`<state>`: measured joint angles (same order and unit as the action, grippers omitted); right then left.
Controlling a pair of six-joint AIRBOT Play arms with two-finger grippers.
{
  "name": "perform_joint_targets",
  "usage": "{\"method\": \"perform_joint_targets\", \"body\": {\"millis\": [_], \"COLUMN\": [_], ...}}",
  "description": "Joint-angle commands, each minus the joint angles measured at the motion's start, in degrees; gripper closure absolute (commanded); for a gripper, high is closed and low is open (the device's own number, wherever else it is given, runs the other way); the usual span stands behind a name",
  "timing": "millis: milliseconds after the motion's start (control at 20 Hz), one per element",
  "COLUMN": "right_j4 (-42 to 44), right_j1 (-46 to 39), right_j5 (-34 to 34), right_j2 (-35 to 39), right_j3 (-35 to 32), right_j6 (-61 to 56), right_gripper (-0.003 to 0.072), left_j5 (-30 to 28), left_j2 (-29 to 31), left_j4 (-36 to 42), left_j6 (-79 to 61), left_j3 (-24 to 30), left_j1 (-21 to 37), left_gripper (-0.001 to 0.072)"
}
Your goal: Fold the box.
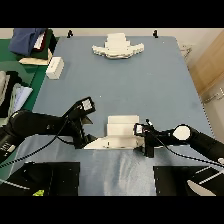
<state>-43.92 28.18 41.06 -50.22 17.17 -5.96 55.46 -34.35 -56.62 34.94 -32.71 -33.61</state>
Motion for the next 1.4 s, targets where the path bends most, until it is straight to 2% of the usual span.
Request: {"method": "perform_joint_targets", "body": {"millis": [0, 150, 250, 600, 800, 900, 1000, 1050, 1100, 1150, 1350], "right_j4": [0.0, 0.0, 0.0, 0.0, 0.0, 0.0, 0.0, 0.0, 0.0, 0.0, 0.0], "right_j1": [0.0, 0.0, 0.0, 0.0, 0.0, 0.0, 0.0, 0.0, 0.0, 0.0, 0.0], "right_j5": [0.0, 0.0, 0.0, 0.0, 0.0, 0.0, 0.0, 0.0, 0.0, 0.0, 0.0], "right_j2": [-0.1, -0.1, -0.1, -0.1, -0.1, -0.1, -0.1, -0.1, -0.1, -0.1, -0.1], "right_j3": [0.0, 0.0, 0.0, 0.0, 0.0, 0.0, 0.0, 0.0, 0.0, 0.0, 0.0], "right_j6": [0.0, 0.0, 0.0, 0.0, 0.0, 0.0, 0.0, 0.0, 0.0, 0.0, 0.0], "right_gripper": [0.0167, 0.0167, 0.0167, 0.0166, 0.0167, 0.0167, 0.0167, 0.0167, 0.0167, 0.0167, 0.0166], "left_j5": [-1.3, -6.9, -7.1, -11.3, -15.0, -14.9, -15.0, -15.0, -15.0, -15.0, -15.0], "left_j2": [-1.1, -4.4, -7.6, -15.6, -17.9, -18.9, -19.9, -20.3, -20.7, -20.9, -21.0], "left_j4": [3.8, 16.2, 21.8, 25.4, 30.4, 31.1, 31.1, 31.2, 31.3, 31.4, 31.5], "left_j6": [-25.7, -36.1, -42.2, -44.5, -44.5, -44.5, -44.6, -44.6, -44.6, -44.6, -44.4], "left_j3": [6.6, 12.2, 13.4, 13.4, 12.8, 12.7, 12.7, 12.6, 12.6, 12.6, 12.6], "left_j1": [6.6, 7.5, 6.6, 1.3, -0.2, -1.1, -1.8, -1.8, -1.8, -1.8, -1.8], "left_gripper": [0.0013, 0.0013, 0.0013, 0.0013, 0.0016, 0.0219, 0.025, 0.0298, 0.0442, 0.0469, 0.0475]}}
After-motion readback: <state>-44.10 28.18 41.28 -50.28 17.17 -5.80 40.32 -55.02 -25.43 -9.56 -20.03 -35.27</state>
